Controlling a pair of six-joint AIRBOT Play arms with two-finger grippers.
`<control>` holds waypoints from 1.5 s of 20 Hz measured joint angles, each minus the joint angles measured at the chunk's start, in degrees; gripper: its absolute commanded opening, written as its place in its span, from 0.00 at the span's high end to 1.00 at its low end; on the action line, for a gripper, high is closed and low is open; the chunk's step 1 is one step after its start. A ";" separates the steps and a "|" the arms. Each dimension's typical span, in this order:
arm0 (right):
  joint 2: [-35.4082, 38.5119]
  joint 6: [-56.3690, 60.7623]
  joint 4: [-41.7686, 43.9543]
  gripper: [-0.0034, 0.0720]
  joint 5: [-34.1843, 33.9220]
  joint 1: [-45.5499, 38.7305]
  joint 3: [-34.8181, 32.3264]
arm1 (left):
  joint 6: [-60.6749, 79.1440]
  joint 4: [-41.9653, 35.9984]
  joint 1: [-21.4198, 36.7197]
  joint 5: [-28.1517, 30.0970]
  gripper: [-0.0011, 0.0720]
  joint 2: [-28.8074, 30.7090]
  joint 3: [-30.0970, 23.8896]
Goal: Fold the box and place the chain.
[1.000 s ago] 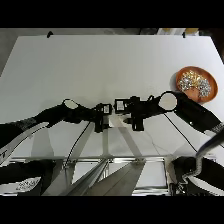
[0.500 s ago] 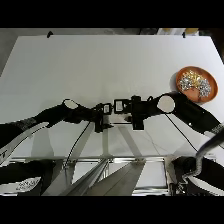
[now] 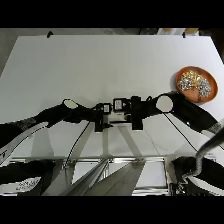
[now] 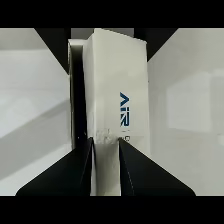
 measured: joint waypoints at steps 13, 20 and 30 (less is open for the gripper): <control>0.61 0.00 3.61 0.56 6.29 0.04 -0.04 | 0.15 0.26 -0.02 -0.44 0.45 0.00 0.00; 1.11 -0.04 7.80 0.93 6.69 0.04 -0.07 | 0.04 0.09 -0.02 -0.31 0.45 0.00 0.00; -1.01 3.08 7.67 0.93 4.94 0.04 -0.07 | 0.00 0.04 -0.02 -0.22 0.45 0.00 0.00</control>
